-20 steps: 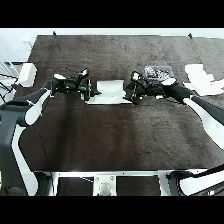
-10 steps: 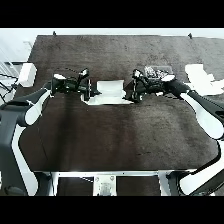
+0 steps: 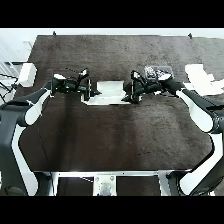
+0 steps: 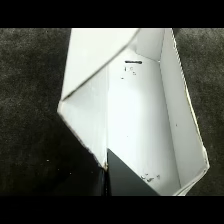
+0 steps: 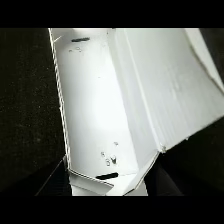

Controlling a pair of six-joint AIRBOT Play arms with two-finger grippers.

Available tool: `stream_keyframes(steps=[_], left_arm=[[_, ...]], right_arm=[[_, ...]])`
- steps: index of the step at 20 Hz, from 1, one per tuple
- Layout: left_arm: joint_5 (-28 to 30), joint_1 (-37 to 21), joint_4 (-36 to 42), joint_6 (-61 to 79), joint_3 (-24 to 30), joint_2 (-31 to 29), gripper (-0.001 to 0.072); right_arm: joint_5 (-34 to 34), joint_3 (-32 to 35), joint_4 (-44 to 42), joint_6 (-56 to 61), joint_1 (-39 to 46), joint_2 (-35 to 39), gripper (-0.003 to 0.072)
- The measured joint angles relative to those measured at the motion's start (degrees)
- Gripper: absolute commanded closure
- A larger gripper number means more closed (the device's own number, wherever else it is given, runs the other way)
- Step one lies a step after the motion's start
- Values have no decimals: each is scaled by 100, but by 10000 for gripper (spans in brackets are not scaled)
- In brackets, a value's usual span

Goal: Fold the box and place the chain.

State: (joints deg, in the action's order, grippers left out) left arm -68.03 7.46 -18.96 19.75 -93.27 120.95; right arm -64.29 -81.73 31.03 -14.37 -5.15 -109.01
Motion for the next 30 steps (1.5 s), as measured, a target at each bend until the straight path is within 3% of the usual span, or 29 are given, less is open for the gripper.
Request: stream_keyframes(steps=[11,30], left_arm=[[0,-2,-2,0,0,0,689],[4,-2,0,0,0,0,689]], right_arm=[[-269,-435,44,-236,-160,-476,72],[-330,-577,90,-284,-251,-708,73]])
